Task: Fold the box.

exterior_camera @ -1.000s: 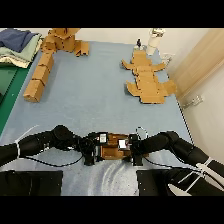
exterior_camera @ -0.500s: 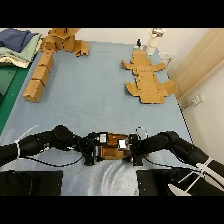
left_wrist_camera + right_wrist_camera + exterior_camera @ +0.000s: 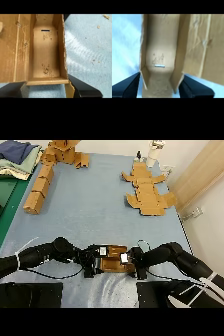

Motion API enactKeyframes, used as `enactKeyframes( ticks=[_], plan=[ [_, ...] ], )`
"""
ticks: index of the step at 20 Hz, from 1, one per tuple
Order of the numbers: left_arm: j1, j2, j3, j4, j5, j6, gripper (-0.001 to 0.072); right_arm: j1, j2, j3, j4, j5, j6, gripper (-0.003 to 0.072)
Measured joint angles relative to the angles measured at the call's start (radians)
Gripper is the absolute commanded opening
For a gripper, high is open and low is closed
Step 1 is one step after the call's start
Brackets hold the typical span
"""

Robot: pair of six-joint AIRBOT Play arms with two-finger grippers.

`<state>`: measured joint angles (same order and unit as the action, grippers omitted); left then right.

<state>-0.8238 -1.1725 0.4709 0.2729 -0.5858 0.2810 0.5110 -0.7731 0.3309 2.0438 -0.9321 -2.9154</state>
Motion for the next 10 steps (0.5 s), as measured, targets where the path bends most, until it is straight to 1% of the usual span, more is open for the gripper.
enactKeyframes(
  ticks=[2, 6, 8, 10],
  plan=[
    [0.0, 0.0, 0.0, 0.0, 0.0, 0.0, 0.0459, 0.0, 0.048, 0.009, -0.01, -0.009, 0.015, 0.0716],
    [0.0, 0.0, 0.0, 0.0, 0.001, -0.001, 0.0459, 0.0, 0.182, 0.024, -0.029, -0.06, 0.109, 0.0713],
    [0.0, 0.0, 0.0, 0.0, 0.001, -0.001, 0.046, 0.0, 0.251, 0.026, -0.004, -0.094, 0.218, 0.0713],
    [0.0, 0.0, 0.0, 0.0, 0.002, -0.001, 0.0459, 0.0, 0.309, 0.028, 0.025, -0.112, 0.404, 0.0704]
  ],
)
